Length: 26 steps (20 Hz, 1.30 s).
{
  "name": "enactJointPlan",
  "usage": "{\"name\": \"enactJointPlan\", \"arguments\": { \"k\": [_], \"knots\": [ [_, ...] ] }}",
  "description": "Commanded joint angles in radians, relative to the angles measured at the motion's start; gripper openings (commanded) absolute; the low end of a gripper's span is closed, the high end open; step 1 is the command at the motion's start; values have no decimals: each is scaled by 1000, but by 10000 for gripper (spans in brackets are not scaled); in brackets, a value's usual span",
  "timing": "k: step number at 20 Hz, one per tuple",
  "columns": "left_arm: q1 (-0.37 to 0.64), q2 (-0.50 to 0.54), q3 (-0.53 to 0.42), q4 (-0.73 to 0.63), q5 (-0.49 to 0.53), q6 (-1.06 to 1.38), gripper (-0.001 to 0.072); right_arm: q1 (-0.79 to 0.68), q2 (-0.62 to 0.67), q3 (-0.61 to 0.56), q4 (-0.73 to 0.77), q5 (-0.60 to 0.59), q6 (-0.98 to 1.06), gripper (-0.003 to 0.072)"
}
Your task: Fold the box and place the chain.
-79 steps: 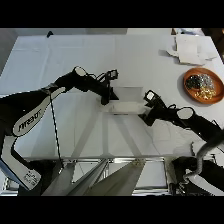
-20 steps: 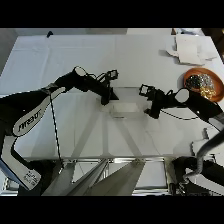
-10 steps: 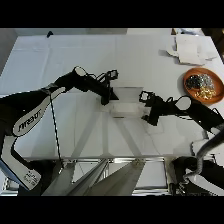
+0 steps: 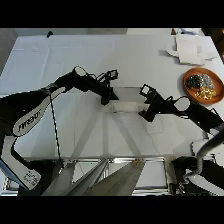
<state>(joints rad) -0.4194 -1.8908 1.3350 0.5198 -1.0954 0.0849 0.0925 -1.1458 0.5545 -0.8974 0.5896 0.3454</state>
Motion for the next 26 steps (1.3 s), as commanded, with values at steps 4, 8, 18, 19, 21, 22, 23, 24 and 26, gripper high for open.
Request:
{"name": "enactJointPlan", "arguments": {
  "k": [4, 8, 18, 19, 21, 22, 23, 24, 26],
  "knots": [
    [0, -1, 0, 0, 0, 1, 13, -2, 0, 0, -41, -42, 24, 669],
    [0, -1, 0, 0, 0, 1, 13, -2, 0, 1, -38, -89, 24, 669],
    [0, -1, 0, 0, 0, 1, 13, -2, -50, 39, -37, -76, -68, 669],
    [0, -1, 0, 0, 0, 1, 13, -2, -50, 43, -37, -73, -73, 669],
    [0, -1, 0, 1, 0, 1, 13, -12, -51, 58, -25, -36, -101, 669],
    [0, -1, 0, 0, 0, 1, 13, -30, -55, 66, -2, -8, -128, 669],
    [0, -1, 0, 0, 0, 1, 13, -47, -63, 76, 18, 16, -148, 669],
    [0, -1, 0, 0, -1, 1, 13, -60, -73, 85, 26, 35, -161, 669],
    [0, -1, 0, 0, 0, 1, 13, -66, -101, 98, 40, 53, -182, 669]
  ]
}}
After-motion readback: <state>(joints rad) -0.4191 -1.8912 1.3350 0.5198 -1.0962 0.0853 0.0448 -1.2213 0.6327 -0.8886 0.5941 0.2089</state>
